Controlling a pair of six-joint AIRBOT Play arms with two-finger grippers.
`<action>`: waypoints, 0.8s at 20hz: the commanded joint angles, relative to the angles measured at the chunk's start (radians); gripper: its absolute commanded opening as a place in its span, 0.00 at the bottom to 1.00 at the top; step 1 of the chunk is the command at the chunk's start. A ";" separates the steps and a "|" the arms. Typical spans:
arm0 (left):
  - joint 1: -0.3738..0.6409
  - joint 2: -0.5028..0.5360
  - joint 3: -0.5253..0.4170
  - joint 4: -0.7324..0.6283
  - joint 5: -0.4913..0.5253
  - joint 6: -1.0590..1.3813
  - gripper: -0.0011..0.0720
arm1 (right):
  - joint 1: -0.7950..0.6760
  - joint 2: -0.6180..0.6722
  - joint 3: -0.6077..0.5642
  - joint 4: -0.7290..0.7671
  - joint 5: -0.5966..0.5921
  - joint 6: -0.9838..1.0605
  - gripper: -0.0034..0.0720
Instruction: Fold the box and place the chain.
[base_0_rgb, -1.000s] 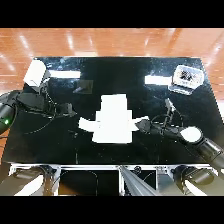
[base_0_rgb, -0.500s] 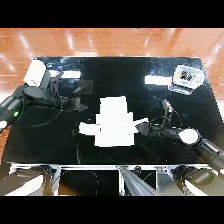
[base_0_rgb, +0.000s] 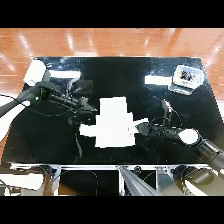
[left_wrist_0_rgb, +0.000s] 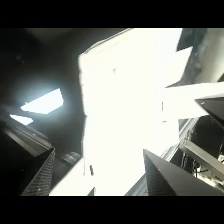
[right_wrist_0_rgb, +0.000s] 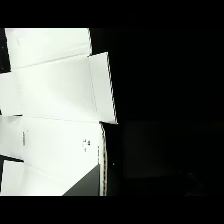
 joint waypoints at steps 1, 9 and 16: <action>-0.031 -0.058 0.013 -0.017 0.026 0.030 0.89 | 0.001 0.000 -0.001 -0.002 -0.012 -0.001 0.10; -0.110 -0.062 0.058 -0.019 0.019 0.093 0.89 | 0.001 0.000 -0.001 -0.003 -0.005 -0.015 0.10; -0.129 -0.145 0.137 -0.024 0.163 0.161 0.88 | 0.001 -0.001 -0.001 -0.003 -0.002 -0.018 0.10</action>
